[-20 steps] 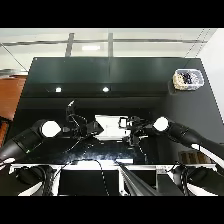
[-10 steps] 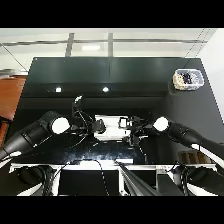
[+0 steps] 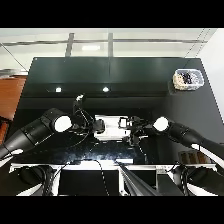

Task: Fold the box and place the chain.

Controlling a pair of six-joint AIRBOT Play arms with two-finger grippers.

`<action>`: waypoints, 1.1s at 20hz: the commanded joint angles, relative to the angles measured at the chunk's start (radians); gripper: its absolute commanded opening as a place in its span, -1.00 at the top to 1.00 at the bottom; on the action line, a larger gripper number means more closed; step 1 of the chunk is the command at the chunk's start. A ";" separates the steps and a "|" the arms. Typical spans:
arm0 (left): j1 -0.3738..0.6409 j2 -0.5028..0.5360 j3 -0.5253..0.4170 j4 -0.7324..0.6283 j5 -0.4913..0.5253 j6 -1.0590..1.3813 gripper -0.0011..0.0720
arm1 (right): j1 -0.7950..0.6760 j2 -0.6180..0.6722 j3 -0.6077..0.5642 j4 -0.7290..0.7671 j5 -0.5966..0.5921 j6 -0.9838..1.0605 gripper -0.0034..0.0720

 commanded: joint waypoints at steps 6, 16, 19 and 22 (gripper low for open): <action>-0.003 -0.050 0.002 0.010 -0.006 -0.016 -0.57 | 0.000 0.000 0.000 0.000 0.000 0.000 0.10; -0.040 -0.064 0.007 0.097 0.013 -0.134 -0.57 | 0.000 0.000 0.000 0.000 0.000 0.000 0.10; -0.050 -0.066 0.011 0.093 0.003 -0.147 -0.57 | 0.000 0.000 0.000 0.000 0.000 0.000 0.10; -0.085 -0.067 0.034 0.097 0.003 -0.147 -0.57 | 0.000 0.000 0.000 0.000 0.000 0.000 0.10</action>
